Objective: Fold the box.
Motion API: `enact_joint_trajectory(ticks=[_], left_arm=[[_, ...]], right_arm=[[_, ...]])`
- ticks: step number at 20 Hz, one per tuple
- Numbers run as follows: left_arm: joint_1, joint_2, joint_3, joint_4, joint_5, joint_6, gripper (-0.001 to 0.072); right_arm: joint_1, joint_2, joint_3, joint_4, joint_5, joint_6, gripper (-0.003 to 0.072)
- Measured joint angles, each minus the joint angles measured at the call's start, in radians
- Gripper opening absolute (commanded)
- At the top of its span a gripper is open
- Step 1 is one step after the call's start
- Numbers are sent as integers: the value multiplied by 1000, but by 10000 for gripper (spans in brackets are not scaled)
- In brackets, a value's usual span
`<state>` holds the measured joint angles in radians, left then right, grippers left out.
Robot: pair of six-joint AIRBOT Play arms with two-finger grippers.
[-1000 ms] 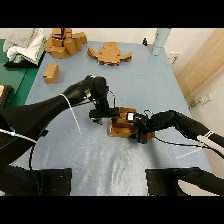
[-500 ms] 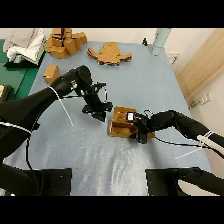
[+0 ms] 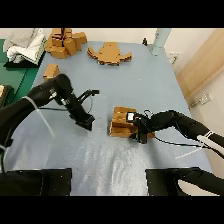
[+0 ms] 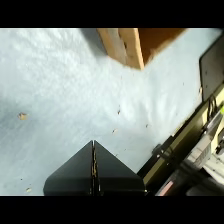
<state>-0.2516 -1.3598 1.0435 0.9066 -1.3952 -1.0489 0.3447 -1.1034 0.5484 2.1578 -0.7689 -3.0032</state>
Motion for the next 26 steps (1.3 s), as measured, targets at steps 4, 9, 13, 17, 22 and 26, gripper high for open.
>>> enact_joint_trajectory(ticks=[4,9,13,17,22,26], left_arm=[[11,61,-98,-55,88,285,56],[-29,80,-154,-132,327,523,690],[-68,84,-227,-171,492,789,695],[-117,56,-273,-265,574,1110,695],[-166,2,-287,-404,683,1301,695],[-182,-10,-289,-445,721,1345,695]], right_arm=[[0,0,0,0,0,0,525],[0,0,0,0,1,0,525],[0,0,0,0,1,0,525],[0,0,0,0,1,0,525],[0,0,0,0,1,0,525],[0,0,0,0,1,0,525]])
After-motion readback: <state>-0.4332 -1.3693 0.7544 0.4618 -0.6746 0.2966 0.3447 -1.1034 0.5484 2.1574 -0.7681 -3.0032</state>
